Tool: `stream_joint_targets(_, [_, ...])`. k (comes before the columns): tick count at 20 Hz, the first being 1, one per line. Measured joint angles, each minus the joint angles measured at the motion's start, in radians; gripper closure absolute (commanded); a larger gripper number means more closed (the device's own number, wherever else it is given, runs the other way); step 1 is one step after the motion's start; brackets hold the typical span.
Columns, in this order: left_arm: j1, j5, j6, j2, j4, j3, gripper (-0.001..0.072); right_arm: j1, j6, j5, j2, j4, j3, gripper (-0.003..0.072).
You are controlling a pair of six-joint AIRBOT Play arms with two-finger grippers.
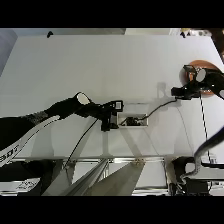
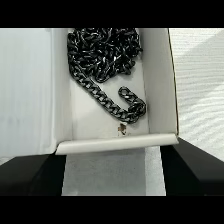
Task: Fold the box and place the chain.
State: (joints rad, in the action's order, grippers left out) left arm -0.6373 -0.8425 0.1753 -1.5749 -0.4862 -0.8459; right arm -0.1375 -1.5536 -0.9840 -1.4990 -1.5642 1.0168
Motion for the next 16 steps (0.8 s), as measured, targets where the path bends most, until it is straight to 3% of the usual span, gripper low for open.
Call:
stream_joint_targets(4, [0.0,0.0,0.0,0.0,0.0,0.0,0.0497,0.0,-0.014,-0.002,-0.016,0.0,-0.001,0.0545])
stream_joint_targets(5, [0.0,0.0,0.0,0.0,0.0,0.0,0.0497,0.0,-0.017,-0.002,-0.019,0.0,0.0,0.0663])
stream_joint_targets(10, [0.0,0.0,0.0,0.0,0.0,0.0,0.0497,0.0,-0.006,-0.015,-0.007,0.004,-0.003,0.0672])
stream_joint_targets(16, [0.0,0.0,0.0,0.0,0.0,0.0,0.0497,0.0,0.087,-0.112,0.221,0.026,-0.002,0.0672])
